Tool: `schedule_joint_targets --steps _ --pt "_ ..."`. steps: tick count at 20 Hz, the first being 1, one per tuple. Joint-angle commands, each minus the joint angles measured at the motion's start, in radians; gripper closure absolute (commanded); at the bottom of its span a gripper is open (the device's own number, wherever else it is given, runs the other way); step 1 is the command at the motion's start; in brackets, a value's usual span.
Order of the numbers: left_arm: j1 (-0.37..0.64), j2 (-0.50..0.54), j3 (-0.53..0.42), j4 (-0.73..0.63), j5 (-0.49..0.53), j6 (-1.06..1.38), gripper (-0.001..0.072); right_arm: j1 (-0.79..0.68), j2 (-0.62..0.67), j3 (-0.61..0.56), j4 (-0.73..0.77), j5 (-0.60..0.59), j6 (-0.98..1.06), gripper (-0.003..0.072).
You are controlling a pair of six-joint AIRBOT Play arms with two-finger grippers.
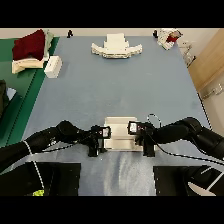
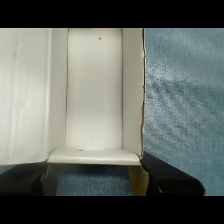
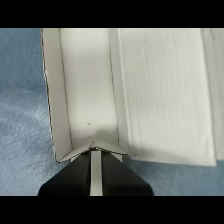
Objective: Fold the box.
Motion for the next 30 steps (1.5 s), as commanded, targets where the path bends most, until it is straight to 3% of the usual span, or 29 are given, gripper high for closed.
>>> schedule_joint_targets --steps 1,2,3,4,5,11,13,14,15,17,18,21,24,25,27,30 --pt "0.000 0.001 0.001 0.000 0.000 0.000 0.0192 0.001 -0.033 0.000 0.062 0.019 -0.021 0.0592" --pt "0.000 0.001 0.001 0.000 0.000 0.000 0.0192 0.001 -0.040 0.000 0.061 0.023 -0.034 0.0587" --pt "0.000 0.001 0.001 0.000 0.000 0.000 0.0192 0.001 -0.045 0.000 0.061 0.028 -0.038 0.0505" --pt "0.000 0.001 0.001 0.000 0.000 0.000 0.0192 0.001 -0.045 0.000 0.061 0.031 -0.038 0.0236" --pt "0.000 0.001 0.001 0.000 0.000 0.000 0.0192 0.001 -0.045 0.000 0.060 0.031 -0.040 0.0088" --pt "0.000 0.001 0.001 0.000 0.000 0.000 0.0192 0.000 -0.045 0.000 0.052 0.029 -0.045 0.0068" --pt "0.000 0.001 0.001 0.000 0.000 0.000 0.0192 0.000 -0.040 0.000 0.047 0.008 -0.042 0.0084" --pt "0.000 0.001 0.001 0.000 0.000 0.000 0.0192 -0.001 -0.035 0.000 0.031 -0.012 -0.012 0.0177" --pt "0.000 0.001 0.001 0.000 0.000 0.000 0.0192 -0.002 -0.026 0.001 -0.014 -0.035 0.077 0.0343" --pt "0.000 0.001 0.001 0.000 0.000 0.000 0.0192 -0.002 -0.005 0.016 -0.157 -0.091 0.353 0.0520" --pt "0.000 0.001 0.001 0.000 0.000 0.000 0.0192 -0.002 0.008 0.031 -0.250 -0.132 0.509 0.0665" --pt "0.000 0.001 0.001 0.000 0.000 0.000 0.0192 -0.007 0.052 0.066 -0.449 -0.244 0.793 0.0681" --pt "0.000 0.001 0.001 0.000 0.000 0.000 0.0192 -0.076 0.098 0.073 -0.777 -0.305 1.276 0.0682" --pt "0.000 0.001 0.001 0.000 0.000 0.000 0.0191 -0.132 0.099 0.073 -0.813 -0.348 1.363 0.0683" --pt "0.000 0.001 0.001 0.000 0.000 0.000 0.0192 -0.300 0.080 0.071 -0.686 -0.395 1.404 0.0683" --pt "0.000 0.001 0.001 0.000 0.000 0.000 0.0192 -0.537 0.002 0.032 -0.351 -0.393 1.303 0.0683"
